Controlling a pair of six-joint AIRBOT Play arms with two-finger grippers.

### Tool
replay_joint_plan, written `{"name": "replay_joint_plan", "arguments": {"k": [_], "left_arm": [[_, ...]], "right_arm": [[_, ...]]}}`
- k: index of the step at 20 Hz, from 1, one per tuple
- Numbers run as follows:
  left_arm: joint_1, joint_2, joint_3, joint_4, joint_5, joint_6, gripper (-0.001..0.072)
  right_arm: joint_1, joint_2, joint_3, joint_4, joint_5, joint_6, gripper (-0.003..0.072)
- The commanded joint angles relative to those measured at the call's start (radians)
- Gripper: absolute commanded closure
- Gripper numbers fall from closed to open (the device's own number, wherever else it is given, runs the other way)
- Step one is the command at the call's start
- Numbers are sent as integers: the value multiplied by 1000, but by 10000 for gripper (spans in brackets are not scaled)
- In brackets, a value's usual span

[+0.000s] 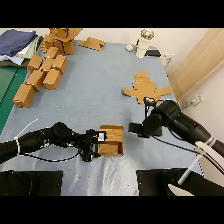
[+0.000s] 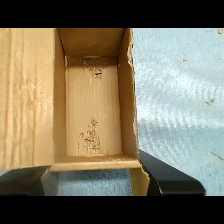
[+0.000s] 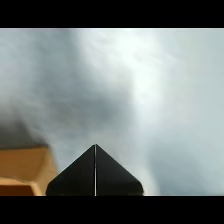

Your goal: Fold the box.

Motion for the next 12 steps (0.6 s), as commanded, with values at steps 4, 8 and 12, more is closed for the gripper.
{"name": "replay_joint_plan", "arguments": {"k": [4,8,12], "left_arm": [[-1,0,1,0,-1,1,399],[-1,0,1,0,0,0,399],[-1,0,1,0,-1,1,399]], "right_arm": [[-315,-270,-37,1054,280,-1109,688],[-284,-297,-37,1094,67,-1334,688],[-206,-198,-82,1049,-27,-1441,686]]}}
